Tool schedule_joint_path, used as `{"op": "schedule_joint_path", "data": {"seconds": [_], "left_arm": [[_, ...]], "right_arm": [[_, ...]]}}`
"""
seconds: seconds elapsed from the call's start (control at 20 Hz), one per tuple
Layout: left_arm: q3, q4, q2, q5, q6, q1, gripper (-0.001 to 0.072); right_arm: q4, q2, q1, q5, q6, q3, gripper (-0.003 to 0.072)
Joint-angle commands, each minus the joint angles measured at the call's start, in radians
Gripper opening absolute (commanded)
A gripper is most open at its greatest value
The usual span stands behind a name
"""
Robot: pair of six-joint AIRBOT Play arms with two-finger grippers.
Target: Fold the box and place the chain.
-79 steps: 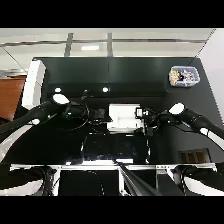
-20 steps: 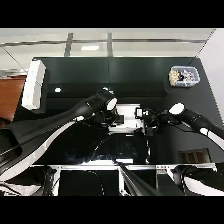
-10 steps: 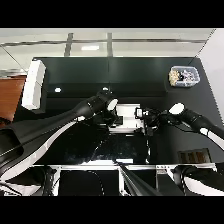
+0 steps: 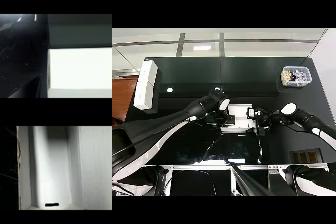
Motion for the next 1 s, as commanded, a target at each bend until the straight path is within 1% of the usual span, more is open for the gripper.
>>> {"op": "schedule_joint_path", "data": {"seconds": [0.0, 0.05, 0.1, 0.15, 0.2, 0.25, 0.65, 0.8, 0.85, 0.9, 0.95], "left_arm": [[0.001, 0.002, 0.0, 0.007, -0.001, 0.001, 0.0244], [0.001, 0.002, 0.0, 0.007, -0.001, 0.001, 0.0243], [0.001, 0.001, 0.0, 0.008, -0.001, 0.001, 0.022], [0.001, 0.001, 0.0, 0.009, -0.001, 0.001, 0.0171], [0.001, 0.001, 0.0, 0.01, -0.001, 0.001, 0.0037], [0.001, -0.002, 0.0, 0.01, -0.001, 0.001, 0.0024], [0.001, -0.007, 0.0, 0.014, -0.001, 0.0, 0.0024], [0.001, -0.01, 0.0, 0.011, 0.0, 0.0, 0.0024], [0.001, -0.01, 0.0, 0.01, 0.0, 0.0, 0.0024], [0.001, -0.01, 0.001, 0.01, 0.0, 0.0, 0.0024], [0.001, -0.01, 0.001, 0.01, 0.0, 0.0, 0.0024]], "right_arm": [[0.0, 0.0, 0.0, 0.0, 0.0, 0.0, 0.0199], [0.0, 0.001, 0.0, 0.0, 0.0, 0.0, 0.0199], [0.0, 0.001, 0.0, 0.0, 0.0, 0.0, 0.0198], [0.0, 0.0, 0.0, 0.0, 0.0, 0.0, 0.0199], [0.0, 0.001, 0.0, 0.0, 0.0, 0.0, 0.0199], [0.0, 0.0, 0.0, 0.0, 0.0, 0.0, 0.0199], [0.0, 0.001, 0.0, 0.007, 0.002, 0.0, 0.0198], [0.0, 0.001, 0.0, 0.026, 0.047, 0.001, 0.02], [0.002, 0.001, 0.0, 0.026, 0.084, 0.001, 0.0337], [-0.001, 0.002, 0.0, 0.025, 0.127, 0.001, 0.07], [-0.01, 0.006, 0.0, 0.033, 0.175, 0.001, 0.072]]}}
